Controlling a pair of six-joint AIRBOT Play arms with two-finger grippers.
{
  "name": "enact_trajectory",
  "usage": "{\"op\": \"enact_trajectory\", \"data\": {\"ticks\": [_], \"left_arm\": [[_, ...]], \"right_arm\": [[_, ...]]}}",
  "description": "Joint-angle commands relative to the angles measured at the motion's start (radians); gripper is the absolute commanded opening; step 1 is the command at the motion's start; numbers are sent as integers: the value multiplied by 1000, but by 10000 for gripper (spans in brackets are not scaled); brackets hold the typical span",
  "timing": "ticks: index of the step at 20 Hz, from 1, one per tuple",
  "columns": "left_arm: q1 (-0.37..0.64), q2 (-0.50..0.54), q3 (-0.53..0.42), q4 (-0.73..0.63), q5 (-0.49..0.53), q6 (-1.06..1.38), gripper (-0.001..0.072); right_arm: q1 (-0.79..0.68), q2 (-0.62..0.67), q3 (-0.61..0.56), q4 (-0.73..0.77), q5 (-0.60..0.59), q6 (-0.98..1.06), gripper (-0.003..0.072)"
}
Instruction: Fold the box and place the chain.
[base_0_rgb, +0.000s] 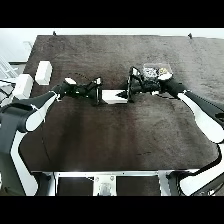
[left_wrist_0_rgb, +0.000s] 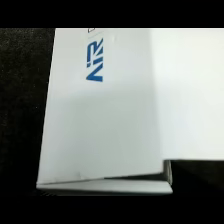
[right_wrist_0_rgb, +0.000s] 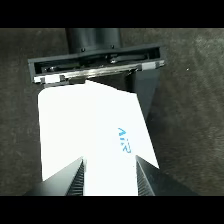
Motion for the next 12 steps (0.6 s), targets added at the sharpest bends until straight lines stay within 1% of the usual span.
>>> {"op": "enact_trajectory", "data": {"ticks": [1,4,6,7,10,12], "left_arm": [[0,0,0,0,0,0,528],[0,0,0,0,0,0,528],[0,0,0,0,0,0,528],[0,0,0,1,0,0,528],[0,0,0,0,0,0,528],[0,0,0,0,0,0,528]], "right_arm": [[2,-15,0,-27,67,11,356],[1,-14,0,-38,105,14,356],[2,-14,0,-45,103,14,356],[2,-14,0,-46,89,18,356],[2,-14,0,-45,-2,15,356],[3,-14,0,-47,-8,6,356]]}}
